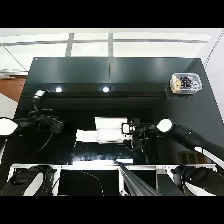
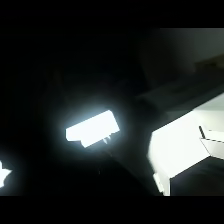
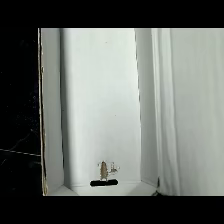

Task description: Fold the box and place the chain.

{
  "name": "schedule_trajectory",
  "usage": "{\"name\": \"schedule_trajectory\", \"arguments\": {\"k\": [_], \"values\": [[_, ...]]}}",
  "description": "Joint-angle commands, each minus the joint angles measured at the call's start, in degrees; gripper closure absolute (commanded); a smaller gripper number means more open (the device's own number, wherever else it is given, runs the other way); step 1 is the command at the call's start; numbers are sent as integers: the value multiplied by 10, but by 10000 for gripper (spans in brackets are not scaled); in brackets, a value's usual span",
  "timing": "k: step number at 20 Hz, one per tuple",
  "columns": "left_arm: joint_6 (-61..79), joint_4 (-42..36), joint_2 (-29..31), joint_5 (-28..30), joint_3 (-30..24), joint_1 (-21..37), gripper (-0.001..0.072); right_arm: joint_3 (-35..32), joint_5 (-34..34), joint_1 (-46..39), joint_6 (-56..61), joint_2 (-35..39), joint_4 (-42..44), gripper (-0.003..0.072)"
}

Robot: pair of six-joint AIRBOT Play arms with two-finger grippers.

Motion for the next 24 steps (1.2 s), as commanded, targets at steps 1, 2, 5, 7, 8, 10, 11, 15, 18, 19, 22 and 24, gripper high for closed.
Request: {"name": "schedule_trajectory", "arguments": {"k": [1, 2, 5, 7, 8, 10, 11, 15, 18, 19, 22, 24], "values": [[-168, 3, -15, -73, -25, 89, 678, 0, 0, 1, 0, 0, -1, 263], [-170, -9, -26, -72, -41, 89, 675, 0, 0, 1, 0, 0, -1, 263], [-143, -67, -78, -95, -63, 66, 676, 0, 0, 1, 0, 0, -2, 263], [-114, -115, -126, -104, -64, 37, 677, 0, 0, 1, 0, 0, -2, 264], [-106, -132, -148, -95, -64, 21, 678, 0, 0, 1, 0, 0, -2, 263], [-95, -160, -190, -57, -64, -15, 678, 0, 0, 1, 0, 0, -2, 263], [-82, -181, -208, -42, -64, -33, 678, 0, 0, 1, 0, 0, -2, 263], [-66, -208, -228, 12, -64, -90, 679, 0, 0, 1, 0, 0, -2, 263], [-65, -226, -228, 7, -64, -96, 679, 0, 0, 1, 0, 0, -2, 263], [-63, -228, -227, 3, -64, -97, 677, 0, 0, 1, 0, 0, -2, 263], [-62, -225, -227, -18, -53, -96, 477, 0, 0, 1, 0, 0, -2, 264], [-61, -225, -227, -50, -37, -96, 129, 0, 0, 1, 0, 0, -2, 263]]}}
